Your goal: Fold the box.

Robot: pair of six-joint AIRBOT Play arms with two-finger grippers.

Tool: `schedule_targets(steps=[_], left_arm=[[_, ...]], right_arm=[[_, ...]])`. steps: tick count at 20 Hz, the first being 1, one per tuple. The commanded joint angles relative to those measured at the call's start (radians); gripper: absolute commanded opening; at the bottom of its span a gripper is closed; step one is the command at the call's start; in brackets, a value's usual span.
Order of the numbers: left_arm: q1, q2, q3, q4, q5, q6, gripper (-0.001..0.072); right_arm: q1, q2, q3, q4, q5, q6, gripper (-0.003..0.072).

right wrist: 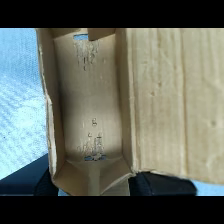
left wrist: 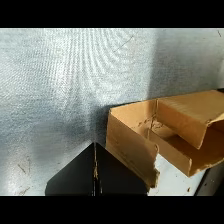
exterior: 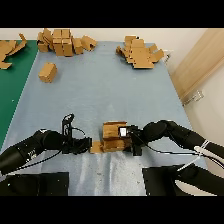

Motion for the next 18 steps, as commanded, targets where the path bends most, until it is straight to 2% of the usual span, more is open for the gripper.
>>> schedule_targets(steps=[1, 7, 12, 18], left_arm=[[0.000, -0.001, 0.001, -0.006, 0.002, 0.004, 0.0008], [0.000, -0.020, 0.001, -0.018, 0.002, 0.005, 0.0009], [-0.045, -0.071, 0.038, -0.018, 0.020, 0.031, 0.0009], [-0.049, -0.043, 0.085, -0.018, 0.035, 0.050, 0.0009]], right_arm=[[0.000, 0.000, 0.000, 0.000, 0.000, 0.000, 0.0506], [0.000, 0.000, 0.000, 0.000, 0.000, 0.000, 0.0506], [0.000, 0.000, 0.000, 0.000, 0.000, 0.000, 0.0506], [0.000, 0.000, 0.000, 0.000, 0.000, 0.000, 0.0507]])
